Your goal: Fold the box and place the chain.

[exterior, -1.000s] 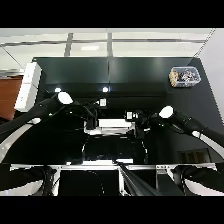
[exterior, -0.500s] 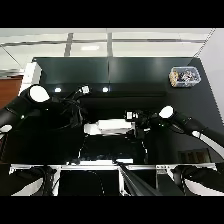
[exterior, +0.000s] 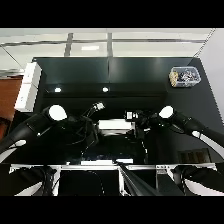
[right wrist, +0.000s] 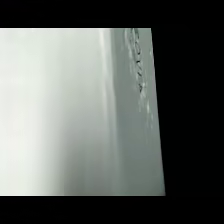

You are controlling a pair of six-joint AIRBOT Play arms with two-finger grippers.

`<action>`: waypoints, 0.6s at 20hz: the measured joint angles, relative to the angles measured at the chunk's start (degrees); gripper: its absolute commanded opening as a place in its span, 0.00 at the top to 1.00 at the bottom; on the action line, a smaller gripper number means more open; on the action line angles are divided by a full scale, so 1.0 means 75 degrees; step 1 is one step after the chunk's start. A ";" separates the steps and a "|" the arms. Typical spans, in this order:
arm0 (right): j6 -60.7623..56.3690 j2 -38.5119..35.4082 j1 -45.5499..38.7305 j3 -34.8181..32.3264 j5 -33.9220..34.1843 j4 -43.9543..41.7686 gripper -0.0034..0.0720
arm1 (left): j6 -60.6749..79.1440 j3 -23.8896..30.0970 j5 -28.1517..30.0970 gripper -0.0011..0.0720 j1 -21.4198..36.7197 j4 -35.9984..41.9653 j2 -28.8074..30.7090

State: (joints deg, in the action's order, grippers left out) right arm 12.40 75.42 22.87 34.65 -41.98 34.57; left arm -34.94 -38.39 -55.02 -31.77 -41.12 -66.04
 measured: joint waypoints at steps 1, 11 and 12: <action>0.0003 0.0000 0.0000 0.0000 0.0000 0.0000 0.85 | 0.0125 -0.0012 0.0656 0.95 -0.0093 0.0216 0.0000; 0.0003 0.0000 0.0000 0.0000 0.0000 0.0000 0.85 | 0.0431 -0.0216 0.3832 0.95 0.0017 0.0912 -0.0933; 0.0003 0.0000 0.0000 0.0000 0.0000 0.0000 0.85 | 0.0332 -0.0274 0.3570 0.95 0.0105 0.0915 -0.1113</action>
State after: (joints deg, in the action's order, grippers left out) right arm 12.43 75.42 22.87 34.65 -41.98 34.57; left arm -32.45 -40.45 -28.25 -30.98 -34.26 -74.39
